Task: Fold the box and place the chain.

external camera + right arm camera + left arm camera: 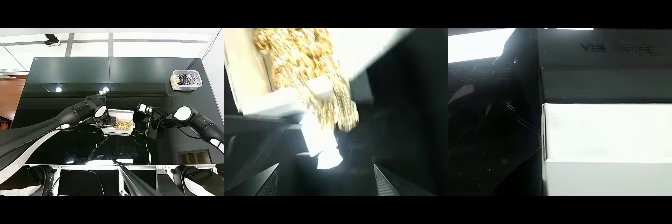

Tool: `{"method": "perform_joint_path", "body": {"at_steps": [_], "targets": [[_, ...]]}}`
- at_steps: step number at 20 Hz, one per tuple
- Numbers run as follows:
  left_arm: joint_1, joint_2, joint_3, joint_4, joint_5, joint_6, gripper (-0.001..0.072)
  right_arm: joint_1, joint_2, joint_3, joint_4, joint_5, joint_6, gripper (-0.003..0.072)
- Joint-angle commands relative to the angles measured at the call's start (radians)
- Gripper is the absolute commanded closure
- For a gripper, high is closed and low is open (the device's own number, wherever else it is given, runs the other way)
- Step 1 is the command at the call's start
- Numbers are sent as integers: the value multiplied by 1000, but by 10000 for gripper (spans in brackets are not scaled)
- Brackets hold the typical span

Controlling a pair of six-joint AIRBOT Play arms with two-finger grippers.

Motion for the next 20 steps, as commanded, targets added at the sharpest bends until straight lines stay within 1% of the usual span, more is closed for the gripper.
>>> {"method": "perform_joint_path", "body": {"at_steps": [1, 4, 10, 11, 12, 13, 14, 15, 16, 17, 20], "targets": [[0, 0, 1, 0, 0, 0, 680, 21, -45, -13, 185, -90, -295, -34], [0, 0, 1, 0, 0, 0, 680, 49, -75, -13, 196, -166, -296, -34], [0, 0, 1, 0, 0, 0, 680, 63, -95, -13, 182, -173, -295, -33], [0, 0, 1, 0, 0, 0, 680, 63, -95, -13, 180, -173, -295, -4], [0, 0, 1, 0, 0, 0, 680, 63, -95, -13, 180, -173, -293, 132], [0, 0, 1, 0, 0, 0, 680, 63, -95, -13, 180, -174, -291, 146], [0, 0, 1, 0, 0, 0, 680, 62, -95, -13, 180, -174, -291, 200], [0, 0, 1, 0, 0, 0, 680, 62, -95, -13, 180, -173, -286, 385], [0, 0, 1, 0, 0, 0, 680, 62, -94, -12, 180, -167, -282, 639], [0, 0, 1, 0, 0, 0, 680, 62, -91, -12, 180, -162, -262, 669], [0, 0, 1, 0, 0, 0, 680, 62, -58, -12, 178, -162, -113, 669]]}}
